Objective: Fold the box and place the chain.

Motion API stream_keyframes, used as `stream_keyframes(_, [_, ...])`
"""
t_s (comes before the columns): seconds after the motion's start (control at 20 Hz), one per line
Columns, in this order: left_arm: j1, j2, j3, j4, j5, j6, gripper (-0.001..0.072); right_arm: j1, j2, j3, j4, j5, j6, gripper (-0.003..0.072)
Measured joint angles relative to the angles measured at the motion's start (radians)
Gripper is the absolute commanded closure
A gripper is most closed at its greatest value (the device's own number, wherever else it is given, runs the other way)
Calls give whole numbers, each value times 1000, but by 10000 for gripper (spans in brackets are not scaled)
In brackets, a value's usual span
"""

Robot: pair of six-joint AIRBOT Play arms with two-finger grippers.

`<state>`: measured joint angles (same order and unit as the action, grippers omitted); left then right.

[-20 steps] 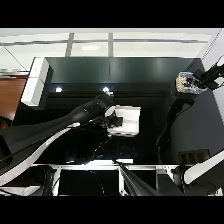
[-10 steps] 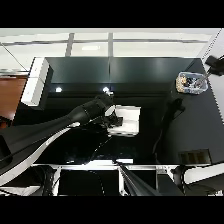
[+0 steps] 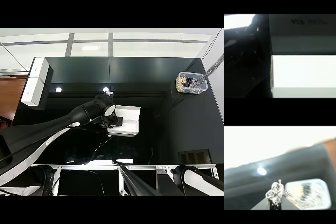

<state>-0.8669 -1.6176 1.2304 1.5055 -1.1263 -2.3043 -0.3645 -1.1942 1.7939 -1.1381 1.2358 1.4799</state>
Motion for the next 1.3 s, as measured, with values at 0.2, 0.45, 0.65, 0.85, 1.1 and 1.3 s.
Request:
stream_keyframes(0.2, [0, 0, 0, 0, 0, 0, 680, 12, 127, 0, 152, 33, -52, 676])
stream_keyframes(0.45, [0, 0, 0, 0, 0, 0, 680, 95, 217, 0, 228, 127, -111, 676])
stream_keyframes(0.65, [0, 0, 0, 0, 0, 0, 680, 176, 241, -1, 281, 225, -139, 676])
stream_keyframes(0.85, [0, 0, 0, 0, 0, 0, 680, 247, 247, -2, 372, 279, -151, 676])
stream_keyframes(1.1, [0, 0, 0, 0, 0, 0, 680, 314, 249, -2, 467, 321, -156, 676])
stream_keyframes(1.3, [0, 0, 0, 0, 0, 0, 680, 348, 249, -2, 514, 325, -157, 676])
